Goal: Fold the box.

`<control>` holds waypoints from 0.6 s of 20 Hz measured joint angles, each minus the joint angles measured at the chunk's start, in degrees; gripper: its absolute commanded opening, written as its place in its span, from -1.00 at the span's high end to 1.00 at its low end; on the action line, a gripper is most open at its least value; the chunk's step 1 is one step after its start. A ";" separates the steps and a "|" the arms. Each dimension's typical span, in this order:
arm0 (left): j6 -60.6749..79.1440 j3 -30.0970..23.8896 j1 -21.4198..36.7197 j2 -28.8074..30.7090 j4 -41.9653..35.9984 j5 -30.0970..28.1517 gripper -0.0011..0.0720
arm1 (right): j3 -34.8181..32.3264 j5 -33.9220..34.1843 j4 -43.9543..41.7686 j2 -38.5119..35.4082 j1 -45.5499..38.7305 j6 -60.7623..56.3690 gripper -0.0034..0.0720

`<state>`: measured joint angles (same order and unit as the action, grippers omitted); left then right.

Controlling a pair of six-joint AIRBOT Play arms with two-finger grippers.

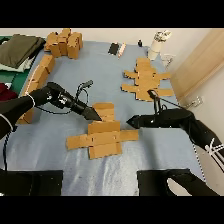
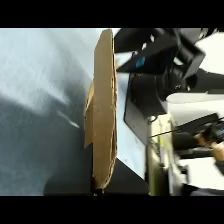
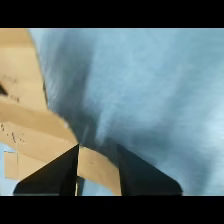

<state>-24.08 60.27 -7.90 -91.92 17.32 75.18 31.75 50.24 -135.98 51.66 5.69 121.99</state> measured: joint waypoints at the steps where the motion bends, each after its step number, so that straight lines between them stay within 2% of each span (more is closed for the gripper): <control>1: 1.20 0.07 -1.11 1.11 0.81 -1.49 0.94 | 2.40 1.03 2.10 -0.02 -0.74 -2.14 0.90; 4: 5.97 -0.37 -5.11 4.96 3.65 -6.62 0.94 | 7.76 5.11 5.79 -0.09 -1.73 -7.10 0.91; 7: 11.58 -2.75 -8.09 9.27 4.13 -12.50 0.94 | 10.01 7.30 8.11 -0.28 -1.70 -11.54 0.91; 12: 25.44 -13.07 -9.92 17.09 -3.13 -20.79 0.94 | 9.53 6.51 9.68 -1.84 -1.38 -16.13 0.91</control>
<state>1.37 47.20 -17.82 -74.83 14.20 54.39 41.28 56.75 -126.30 49.82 4.32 105.86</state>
